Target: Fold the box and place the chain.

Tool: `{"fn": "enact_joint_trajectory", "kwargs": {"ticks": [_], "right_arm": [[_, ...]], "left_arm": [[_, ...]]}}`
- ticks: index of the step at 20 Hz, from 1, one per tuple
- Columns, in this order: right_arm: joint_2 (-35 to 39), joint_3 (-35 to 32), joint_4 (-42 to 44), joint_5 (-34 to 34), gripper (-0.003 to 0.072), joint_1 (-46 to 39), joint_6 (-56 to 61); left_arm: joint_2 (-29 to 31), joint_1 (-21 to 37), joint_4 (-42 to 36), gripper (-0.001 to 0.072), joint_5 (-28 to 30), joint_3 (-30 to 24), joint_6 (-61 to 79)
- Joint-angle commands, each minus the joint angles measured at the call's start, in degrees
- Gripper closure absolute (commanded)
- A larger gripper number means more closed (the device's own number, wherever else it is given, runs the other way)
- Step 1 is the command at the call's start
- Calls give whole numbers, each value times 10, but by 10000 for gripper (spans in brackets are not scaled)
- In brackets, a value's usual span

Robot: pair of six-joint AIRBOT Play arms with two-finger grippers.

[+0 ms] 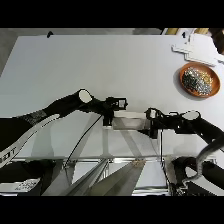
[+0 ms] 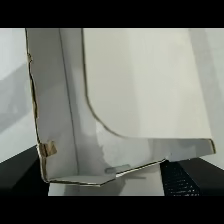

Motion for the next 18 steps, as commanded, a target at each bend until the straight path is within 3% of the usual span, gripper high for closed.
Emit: {"fn": "enact_joint_trajectory", "kwargs": {"ticks": [1, 11, 14, 18], "right_arm": [[-27, 13, 2, 10, 18, 0, -11], [-50, 26, 0, 12, 53, 0, -25], [-56, 26, -1, 11, 266, 0, -29], [-56, 26, -3, 10, 348, 0, -29]], "left_arm": [[0, 0, 0, 700, 2, 0, -1], [0, 0, 0, 700, 2, 0, -1], [0, 0, 0, 700, 2, 0, -1], [0, 0, 0, 700, 2, 0, -1]]}}
